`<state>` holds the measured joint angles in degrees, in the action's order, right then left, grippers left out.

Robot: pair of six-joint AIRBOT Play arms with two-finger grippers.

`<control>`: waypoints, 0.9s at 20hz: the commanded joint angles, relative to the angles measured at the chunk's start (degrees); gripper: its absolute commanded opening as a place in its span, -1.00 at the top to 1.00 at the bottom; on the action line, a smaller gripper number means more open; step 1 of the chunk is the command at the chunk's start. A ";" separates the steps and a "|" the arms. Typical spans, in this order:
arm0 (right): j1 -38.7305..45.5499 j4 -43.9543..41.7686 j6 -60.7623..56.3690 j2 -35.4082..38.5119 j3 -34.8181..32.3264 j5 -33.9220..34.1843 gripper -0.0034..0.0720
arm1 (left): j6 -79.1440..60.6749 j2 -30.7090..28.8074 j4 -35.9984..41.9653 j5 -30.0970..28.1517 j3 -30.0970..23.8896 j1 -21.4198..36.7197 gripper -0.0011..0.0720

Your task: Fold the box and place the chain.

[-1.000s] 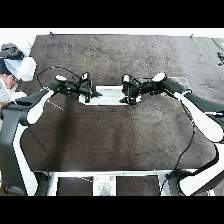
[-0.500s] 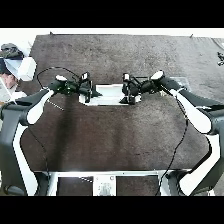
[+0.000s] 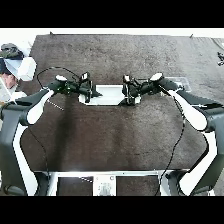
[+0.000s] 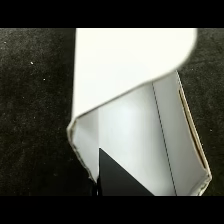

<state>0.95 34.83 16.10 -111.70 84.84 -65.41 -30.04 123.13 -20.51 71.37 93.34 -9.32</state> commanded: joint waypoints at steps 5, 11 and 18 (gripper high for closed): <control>-0.57 -0.70 1.05 -0.17 0.46 -0.15 -0.66 | 0.00 0.04 0.00 -0.04 -0.02 0.02 0.94; -2.36 3.34 1.22 -0.17 0.52 1.81 -0.65 | 0.00 0.04 0.00 -0.04 -0.02 0.02 0.94; -2.45 2.23 1.22 -0.24 0.52 1.92 -0.52 | 0.00 0.04 0.00 -0.04 -0.02 0.02 0.94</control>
